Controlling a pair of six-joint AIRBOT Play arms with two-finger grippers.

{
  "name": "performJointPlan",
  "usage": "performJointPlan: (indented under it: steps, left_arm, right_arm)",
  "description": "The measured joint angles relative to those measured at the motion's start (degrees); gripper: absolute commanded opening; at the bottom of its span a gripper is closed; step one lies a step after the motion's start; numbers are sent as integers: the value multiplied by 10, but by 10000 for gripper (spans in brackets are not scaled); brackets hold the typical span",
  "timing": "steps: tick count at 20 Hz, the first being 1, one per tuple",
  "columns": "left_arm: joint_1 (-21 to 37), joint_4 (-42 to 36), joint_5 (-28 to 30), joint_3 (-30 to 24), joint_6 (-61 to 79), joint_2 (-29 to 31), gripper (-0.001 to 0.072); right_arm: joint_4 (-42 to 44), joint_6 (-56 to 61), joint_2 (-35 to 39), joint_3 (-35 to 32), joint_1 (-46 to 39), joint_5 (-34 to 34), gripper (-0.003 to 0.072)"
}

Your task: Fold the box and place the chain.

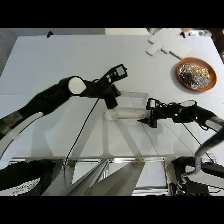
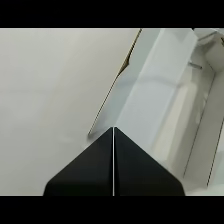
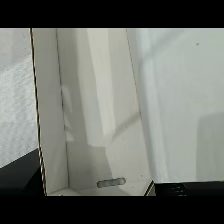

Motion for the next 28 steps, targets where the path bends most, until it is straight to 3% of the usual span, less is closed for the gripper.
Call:
performJointPlan:
  steps: [4,7,18,19,21,22,28]
  left_arm:
    - [30,50,-124,-7,24,42,9]
    - [37,59,-179,-28,75,39,9]
    - [41,68,-179,-51,154,-51,15]
    - [41,73,-176,-51,156,-53,67]
    - [40,83,-168,-51,172,-56,300]
    - [38,86,-162,-51,193,-56,358]
    - [18,60,-103,-51,315,-57,335]
  right_arm:
    - [0,0,0,0,0,0,456]
    - [0,0,0,0,0,0,456]
    - [1,0,0,0,0,0,456]
    - [1,0,0,0,0,0,456]
    - [2,1,0,0,0,-1,456]
    - [3,1,0,0,0,-2,456]
    - [2,0,0,0,0,-1,456]
